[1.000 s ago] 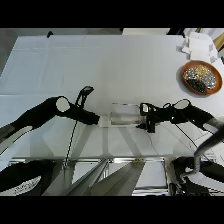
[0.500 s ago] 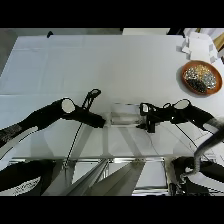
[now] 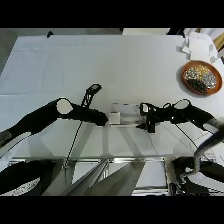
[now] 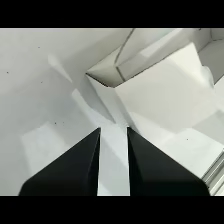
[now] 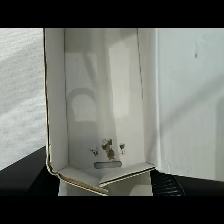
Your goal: Fold the box and place the chain.
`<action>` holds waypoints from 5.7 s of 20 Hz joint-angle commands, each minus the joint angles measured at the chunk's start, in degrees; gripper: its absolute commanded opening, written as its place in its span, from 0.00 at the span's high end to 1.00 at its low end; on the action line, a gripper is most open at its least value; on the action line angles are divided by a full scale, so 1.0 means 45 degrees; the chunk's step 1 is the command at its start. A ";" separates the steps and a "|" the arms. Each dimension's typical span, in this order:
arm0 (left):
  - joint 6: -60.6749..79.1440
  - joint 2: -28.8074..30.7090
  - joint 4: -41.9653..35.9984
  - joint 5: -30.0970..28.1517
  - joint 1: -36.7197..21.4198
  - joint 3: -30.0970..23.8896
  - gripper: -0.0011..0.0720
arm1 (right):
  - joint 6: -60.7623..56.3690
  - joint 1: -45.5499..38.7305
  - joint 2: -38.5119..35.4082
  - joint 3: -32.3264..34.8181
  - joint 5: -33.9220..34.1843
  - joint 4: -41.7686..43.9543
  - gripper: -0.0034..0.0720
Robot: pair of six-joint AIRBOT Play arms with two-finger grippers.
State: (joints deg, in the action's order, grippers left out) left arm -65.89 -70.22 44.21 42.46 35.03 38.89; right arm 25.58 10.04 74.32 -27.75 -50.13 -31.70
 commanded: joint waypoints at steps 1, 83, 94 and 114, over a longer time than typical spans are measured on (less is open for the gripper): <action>0.0024 0.0117 -0.0005 -0.0170 0.0170 0.0073 0.70 | -0.0005 0.0000 -0.0010 -0.0005 0.0000 0.0005 0.43; -1.4013 -0.5003 0.8024 0.5625 0.3007 0.7606 0.61 | -0.0005 0.0000 -0.0010 -0.0005 0.0000 0.0005 0.43; -1.4037 -0.5688 0.8140 0.5969 0.3614 0.7611 0.98 | -0.0005 0.0000 -0.0010 -0.0005 -0.0005 0.0005 0.43; -1.4013 -0.5683 0.8247 0.5945 0.3662 0.7611 0.63 | -0.0005 0.0000 -0.0010 -0.0005 -0.0005 0.0010 0.43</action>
State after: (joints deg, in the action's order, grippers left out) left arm -128.62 -96.27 80.95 69.28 51.66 73.10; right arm 25.96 10.04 74.32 -27.75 -50.11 -31.83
